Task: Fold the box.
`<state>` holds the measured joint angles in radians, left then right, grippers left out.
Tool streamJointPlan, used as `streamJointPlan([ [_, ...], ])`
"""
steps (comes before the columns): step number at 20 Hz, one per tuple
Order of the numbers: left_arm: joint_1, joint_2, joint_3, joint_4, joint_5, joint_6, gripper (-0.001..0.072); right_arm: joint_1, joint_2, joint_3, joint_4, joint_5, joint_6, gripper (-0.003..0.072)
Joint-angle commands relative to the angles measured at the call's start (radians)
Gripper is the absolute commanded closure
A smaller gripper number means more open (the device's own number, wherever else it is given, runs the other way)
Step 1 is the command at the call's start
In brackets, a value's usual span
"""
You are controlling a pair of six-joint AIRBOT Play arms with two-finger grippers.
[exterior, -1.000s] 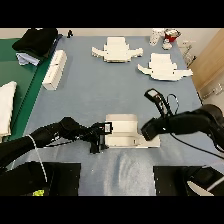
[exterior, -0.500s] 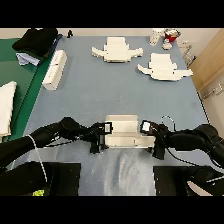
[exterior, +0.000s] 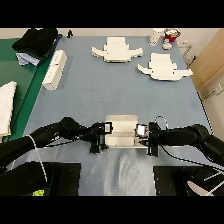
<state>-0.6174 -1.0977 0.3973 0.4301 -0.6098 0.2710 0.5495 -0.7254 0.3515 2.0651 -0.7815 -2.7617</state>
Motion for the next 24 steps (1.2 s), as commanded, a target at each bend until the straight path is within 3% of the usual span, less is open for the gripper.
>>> streamJointPlan([
  [1,0.000,0.000,0.000,0.000,0.000,0.000,0.0241,0.008,-0.005,0.002,0.070,0.016,-0.057,0.0533],
  [3,0.000,0.000,0.000,0.000,0.000,0.000,0.0241,0.044,-0.017,0.002,0.072,0.036,-0.057,0.0603],
  [7,0.000,0.000,0.000,0.000,0.000,0.000,0.0241,0.094,-0.068,0.002,0.071,0.114,-0.058,0.0583],
  [8,0.000,0.000,0.000,0.000,0.000,0.000,0.0241,0.095,-0.073,0.002,0.071,0.130,-0.059,0.0419],
  [9,0.000,0.000,0.000,0.000,0.000,0.000,0.0241,0.095,-0.074,0.002,0.071,0.140,-0.059,0.0173],
  [10,0.000,0.000,0.000,0.000,0.000,0.000,0.0241,0.094,-0.073,0.002,0.068,0.144,-0.059,0.0064],
  [11,0.000,0.000,0.000,0.000,0.000,0.000,0.0241,0.093,-0.073,0.002,0.066,0.144,-0.059,0.0020],
  [17,0.000,0.000,0.000,0.000,0.000,0.000,0.0241,0.092,-0.071,0.003,0.058,0.135,-0.040,0.0040],
  [18,0.000,0.000,0.000,0.000,0.000,0.000,0.0241,0.092,-0.071,0.008,0.034,0.128,0.008,0.0071],
  [20,0.000,0.000,0.000,0.000,0.000,0.000,0.0241,0.092,-0.070,0.035,-0.111,0.063,0.209,0.0397],
  [21,0.000,0.000,0.000,0.000,0.000,0.000,0.0241,0.092,-0.069,0.053,-0.216,0.021,0.363,0.0464],
  [22,0.000,0.000,0.000,0.000,0.000,0.000,0.0241,0.092,-0.069,0.079,-0.341,-0.042,0.548,0.0598],
  [23,0.000,0.000,0.000,0.000,0.000,0.000,0.0241,0.092,-0.069,0.104,-0.450,-0.105,0.706,0.0680],
  [24,0.000,0.000,0.000,0.000,0.000,0.000,0.0241,0.092,-0.069,0.133,-0.549,-0.181,0.853,0.0680],
])
